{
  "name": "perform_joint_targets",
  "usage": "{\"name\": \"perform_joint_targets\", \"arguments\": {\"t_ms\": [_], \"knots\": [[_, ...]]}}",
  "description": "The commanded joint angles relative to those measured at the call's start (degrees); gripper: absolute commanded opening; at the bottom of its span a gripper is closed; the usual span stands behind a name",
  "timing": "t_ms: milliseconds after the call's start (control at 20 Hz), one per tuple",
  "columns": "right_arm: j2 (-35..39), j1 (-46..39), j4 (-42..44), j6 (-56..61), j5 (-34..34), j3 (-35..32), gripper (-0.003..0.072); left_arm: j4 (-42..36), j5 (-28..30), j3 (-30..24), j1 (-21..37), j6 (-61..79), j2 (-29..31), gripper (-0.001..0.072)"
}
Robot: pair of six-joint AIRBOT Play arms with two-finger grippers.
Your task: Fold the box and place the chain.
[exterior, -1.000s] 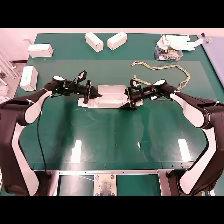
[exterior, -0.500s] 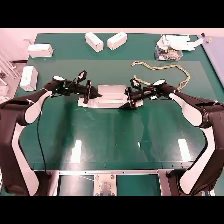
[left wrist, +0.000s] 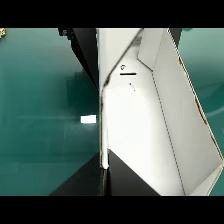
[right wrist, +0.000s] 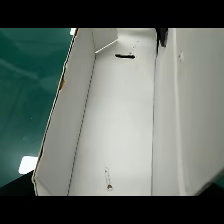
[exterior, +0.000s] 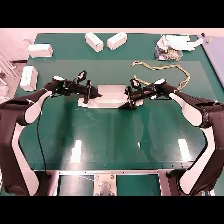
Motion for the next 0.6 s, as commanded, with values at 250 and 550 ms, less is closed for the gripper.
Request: {"name": "perform_joint_targets", "arguments": {"t_ms": [250, 550], "knots": [[-0.4, -0.3, 1.5, -7.2, 3.2, 0.1, 0.0652, 0.0, 0.0, 0.0, 0.0, 0.0, 0.0, 0.0021], [-0.5, -0.6, 0.8, -9.5, 5.4, 0.1, 0.0651, 0.0, 0.0, 0.0, 0.0, 0.0, 0.0, 0.0021]]}}
